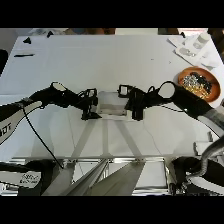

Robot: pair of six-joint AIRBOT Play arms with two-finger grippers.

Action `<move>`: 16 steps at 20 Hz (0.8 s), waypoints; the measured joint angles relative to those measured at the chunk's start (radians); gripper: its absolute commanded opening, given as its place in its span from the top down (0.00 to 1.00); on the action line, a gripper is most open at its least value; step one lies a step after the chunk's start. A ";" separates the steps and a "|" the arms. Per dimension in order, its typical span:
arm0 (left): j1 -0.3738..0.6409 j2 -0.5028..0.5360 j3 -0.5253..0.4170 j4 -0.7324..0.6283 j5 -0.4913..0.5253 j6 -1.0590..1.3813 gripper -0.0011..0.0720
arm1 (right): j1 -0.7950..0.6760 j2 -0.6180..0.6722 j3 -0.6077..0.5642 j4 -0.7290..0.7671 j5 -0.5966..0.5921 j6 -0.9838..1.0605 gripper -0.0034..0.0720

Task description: Fold the box and place the chain.

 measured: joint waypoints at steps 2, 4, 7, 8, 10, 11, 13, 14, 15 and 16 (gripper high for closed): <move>0.000 0.000 0.000 0.000 0.000 0.000 0.55 | -0.003 0.078 0.000 -0.099 -0.009 0.174 0.94; 0.000 0.000 0.000 0.000 0.000 0.000 0.55 | -0.026 0.154 0.000 -0.203 -0.005 0.385 0.94; 0.000 0.000 0.000 0.001 0.000 0.000 0.55 | -0.103 0.224 -0.012 -0.294 0.048 0.631 0.94; 0.000 0.000 0.000 0.001 0.000 0.000 0.55 | -0.134 0.236 -0.025 -0.310 0.070 0.694 0.95; 0.000 0.000 0.000 0.001 0.000 0.000 0.55 | -0.193 0.252 -0.077 -0.323 0.100 0.795 0.95; 0.000 0.000 0.000 0.001 0.000 0.000 0.55 | -0.214 0.256 -0.111 -0.322 0.100 0.824 0.95; 0.000 0.000 0.000 0.001 0.000 0.001 0.55 | -0.248 0.256 -0.189 -0.297 0.077 0.867 0.95; 0.000 0.000 0.000 0.001 0.000 0.001 0.55 | -0.259 0.249 -0.226 -0.264 0.053 0.879 0.95; 0.000 0.000 0.000 0.001 0.000 0.001 0.55 | -0.267 0.240 -0.254 -0.224 0.029 0.891 0.95; 0.000 0.000 0.000 0.001 0.000 0.001 0.55 | -0.273 0.225 -0.277 -0.172 0.003 0.894 0.95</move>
